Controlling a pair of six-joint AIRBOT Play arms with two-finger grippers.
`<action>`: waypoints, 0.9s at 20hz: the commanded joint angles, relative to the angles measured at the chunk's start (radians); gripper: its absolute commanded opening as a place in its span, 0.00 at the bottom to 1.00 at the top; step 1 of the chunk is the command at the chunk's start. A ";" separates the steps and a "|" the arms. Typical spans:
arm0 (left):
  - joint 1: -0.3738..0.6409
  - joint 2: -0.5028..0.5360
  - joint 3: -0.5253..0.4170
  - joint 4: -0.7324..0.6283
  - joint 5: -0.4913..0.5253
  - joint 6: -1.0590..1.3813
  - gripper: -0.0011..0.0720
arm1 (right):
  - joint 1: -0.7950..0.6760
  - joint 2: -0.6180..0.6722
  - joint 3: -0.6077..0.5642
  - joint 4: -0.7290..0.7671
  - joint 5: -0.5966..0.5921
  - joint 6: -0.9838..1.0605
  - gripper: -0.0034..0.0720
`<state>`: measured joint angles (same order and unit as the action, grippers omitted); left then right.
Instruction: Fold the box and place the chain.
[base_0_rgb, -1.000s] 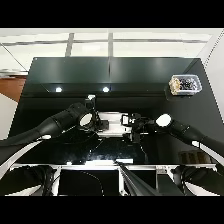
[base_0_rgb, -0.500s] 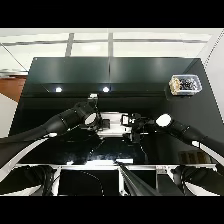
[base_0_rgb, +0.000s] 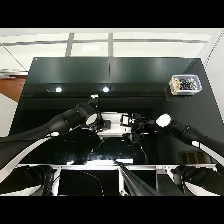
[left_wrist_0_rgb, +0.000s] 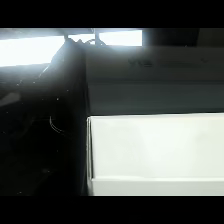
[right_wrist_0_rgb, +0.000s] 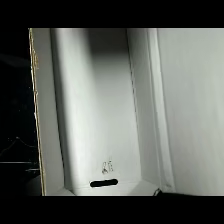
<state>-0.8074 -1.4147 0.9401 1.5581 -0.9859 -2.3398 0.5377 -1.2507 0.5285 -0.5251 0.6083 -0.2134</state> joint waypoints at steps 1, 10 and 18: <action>-0.003 -0.001 0.001 0.001 -0.003 0.000 0.20 | 0.000 -0.001 0.001 0.000 0.000 0.000 0.67; -0.010 0.000 0.001 0.001 -0.017 0.000 0.20 | 0.000 -0.001 0.001 0.000 0.000 0.000 0.67; -0.010 0.000 0.002 0.001 -0.017 0.001 0.50 | 0.000 -0.001 0.001 0.000 0.000 0.000 0.67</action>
<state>-0.8177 -1.4151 0.9413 1.5585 -1.0058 -2.3375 0.5377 -1.2507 0.5285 -0.5259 0.6090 -0.2142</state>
